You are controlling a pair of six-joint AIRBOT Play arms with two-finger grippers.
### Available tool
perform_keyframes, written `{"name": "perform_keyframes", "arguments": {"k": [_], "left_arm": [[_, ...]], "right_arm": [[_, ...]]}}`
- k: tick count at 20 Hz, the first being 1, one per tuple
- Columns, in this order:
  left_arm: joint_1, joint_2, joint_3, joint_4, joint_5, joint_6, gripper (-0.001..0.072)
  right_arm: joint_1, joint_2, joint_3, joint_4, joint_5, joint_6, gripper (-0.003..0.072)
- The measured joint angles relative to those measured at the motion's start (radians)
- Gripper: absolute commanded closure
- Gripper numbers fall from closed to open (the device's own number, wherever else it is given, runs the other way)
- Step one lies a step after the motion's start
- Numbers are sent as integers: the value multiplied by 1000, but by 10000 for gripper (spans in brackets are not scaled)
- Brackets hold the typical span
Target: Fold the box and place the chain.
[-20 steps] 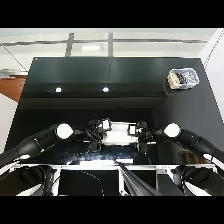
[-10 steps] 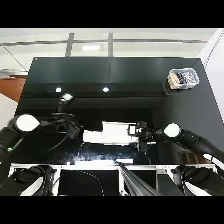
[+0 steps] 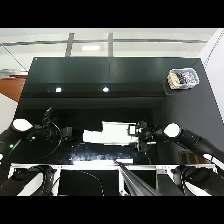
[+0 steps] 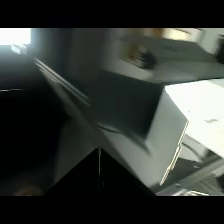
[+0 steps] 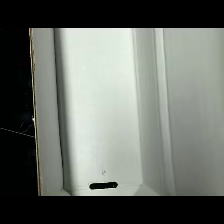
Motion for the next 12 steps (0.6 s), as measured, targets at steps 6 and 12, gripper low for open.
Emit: {"name": "perform_keyframes", "arguments": {"k": [6, 12], "left_arm": [[-141, -163, 1, -184, 54, 111, 385], [-235, -193, 92, -204, 49, 137, -1]], "right_arm": [[0, 0, 0, 0, -2, 0, 205], [0, 0, 0, 0, -2, 0, 205]]}}
